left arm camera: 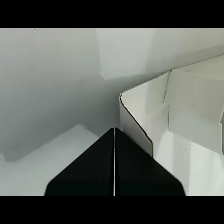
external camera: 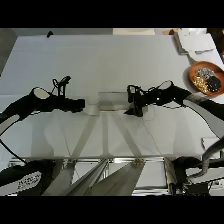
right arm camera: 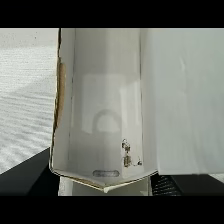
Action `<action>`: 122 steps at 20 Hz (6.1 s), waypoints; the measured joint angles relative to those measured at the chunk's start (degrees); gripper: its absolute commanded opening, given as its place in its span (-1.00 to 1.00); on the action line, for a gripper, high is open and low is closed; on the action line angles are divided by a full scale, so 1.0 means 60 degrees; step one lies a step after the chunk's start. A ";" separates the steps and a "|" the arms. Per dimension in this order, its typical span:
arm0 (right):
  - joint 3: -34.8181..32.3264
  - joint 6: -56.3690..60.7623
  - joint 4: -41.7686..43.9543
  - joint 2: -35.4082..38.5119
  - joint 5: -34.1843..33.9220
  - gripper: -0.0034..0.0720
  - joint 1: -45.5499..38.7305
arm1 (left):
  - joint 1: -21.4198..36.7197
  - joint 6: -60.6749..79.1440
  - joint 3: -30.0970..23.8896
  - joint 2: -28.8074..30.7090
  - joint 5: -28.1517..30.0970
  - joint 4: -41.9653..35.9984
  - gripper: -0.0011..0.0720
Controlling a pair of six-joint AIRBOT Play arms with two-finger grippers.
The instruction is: Fold the box and place the chain.
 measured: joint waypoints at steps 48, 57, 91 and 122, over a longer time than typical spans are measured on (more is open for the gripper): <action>0.0000 0.0000 0.0000 0.0000 0.0004 0.33 0.0000 | -0.1399 0.2765 0.0000 -0.0146 0.1060 -0.2681 0.17; 0.0000 0.0004 0.0004 0.0000 -0.0004 0.33 0.0000 | -0.1523 0.2699 0.0321 0.0000 0.1096 -0.2288 0.17; 0.0000 -0.0004 -0.0004 0.0000 0.0011 0.33 0.0004 | -0.3326 -0.4058 0.2324 -0.0823 0.0171 0.4014 -0.02; 0.0000 0.0022 -0.0007 0.0000 -0.0007 0.33 0.0000 | -0.4972 -1.1417 0.4149 -0.2106 -0.1217 0.7686 -0.29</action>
